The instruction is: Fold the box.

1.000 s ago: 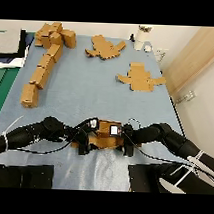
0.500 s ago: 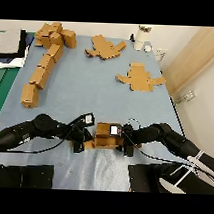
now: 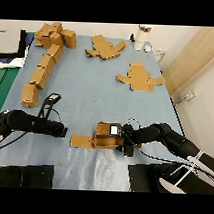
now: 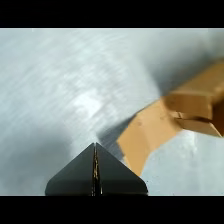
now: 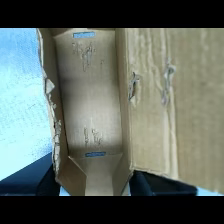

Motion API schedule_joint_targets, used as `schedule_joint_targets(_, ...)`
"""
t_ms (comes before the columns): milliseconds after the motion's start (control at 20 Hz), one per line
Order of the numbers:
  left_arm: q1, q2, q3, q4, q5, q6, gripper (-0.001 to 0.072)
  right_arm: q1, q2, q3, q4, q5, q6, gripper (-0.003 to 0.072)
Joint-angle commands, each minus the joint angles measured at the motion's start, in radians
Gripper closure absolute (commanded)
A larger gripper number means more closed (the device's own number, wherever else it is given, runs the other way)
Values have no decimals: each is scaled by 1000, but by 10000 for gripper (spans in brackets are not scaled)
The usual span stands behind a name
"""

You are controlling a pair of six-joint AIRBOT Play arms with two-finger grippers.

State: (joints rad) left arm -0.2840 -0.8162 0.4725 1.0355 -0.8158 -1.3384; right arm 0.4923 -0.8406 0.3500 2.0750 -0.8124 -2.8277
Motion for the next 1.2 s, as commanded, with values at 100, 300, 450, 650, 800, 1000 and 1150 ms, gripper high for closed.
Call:
schedule_joint_targets(100, 31, -41, -55, -106, -53, -149, 699, 0, 0, 0, 0, 0, 0, 171)
schedule_joint_targets(300, -108, -112, -66, -214, 81, -146, 698, 0, 0, 0, 0, 0, 0, 171)
schedule_joint_targets(450, -192, -157, -66, -305, 150, -118, 698, 0, 0, 0, 0, 0, 0, 171)
schedule_joint_targets(650, -234, -154, -66, -483, 161, 15, 698, 0, 0, 0, 0, 0, 0, 171)
schedule_joint_targets(800, -234, -154, -66, -482, 150, 14, 698, 0, 0, 0, 0, 0, 0, 171)
schedule_joint_targets(1000, -234, -154, -66, -522, 132, 21, 698, 0, 0, 0, 0, 0, 0, 171)
schedule_joint_targets(1150, -266, -154, -61, -541, 128, 41, 698, 0, 0, 0, 0, 0, 0, 171)
